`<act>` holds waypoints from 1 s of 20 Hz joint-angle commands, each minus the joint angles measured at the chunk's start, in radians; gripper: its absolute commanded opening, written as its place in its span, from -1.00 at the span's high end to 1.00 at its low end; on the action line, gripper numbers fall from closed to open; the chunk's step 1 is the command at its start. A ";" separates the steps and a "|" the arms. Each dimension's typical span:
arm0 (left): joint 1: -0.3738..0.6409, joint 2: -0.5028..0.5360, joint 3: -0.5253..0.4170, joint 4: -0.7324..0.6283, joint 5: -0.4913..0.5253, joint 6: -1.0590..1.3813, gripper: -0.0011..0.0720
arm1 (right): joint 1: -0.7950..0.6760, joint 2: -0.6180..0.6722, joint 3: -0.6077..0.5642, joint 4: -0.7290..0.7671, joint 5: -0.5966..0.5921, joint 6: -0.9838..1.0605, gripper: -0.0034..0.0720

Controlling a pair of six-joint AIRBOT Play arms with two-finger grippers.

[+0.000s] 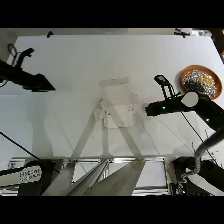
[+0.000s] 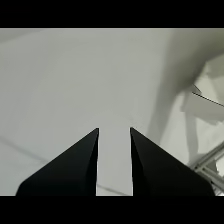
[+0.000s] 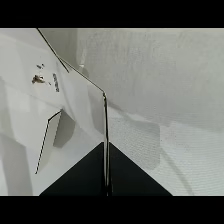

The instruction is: Fold the box and place the chain.

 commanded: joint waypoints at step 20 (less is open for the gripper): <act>-0.561 -0.197 0.000 -0.064 0.305 0.401 -0.77 | 0.001 0.002 -0.001 -0.002 0.008 -0.005 0.87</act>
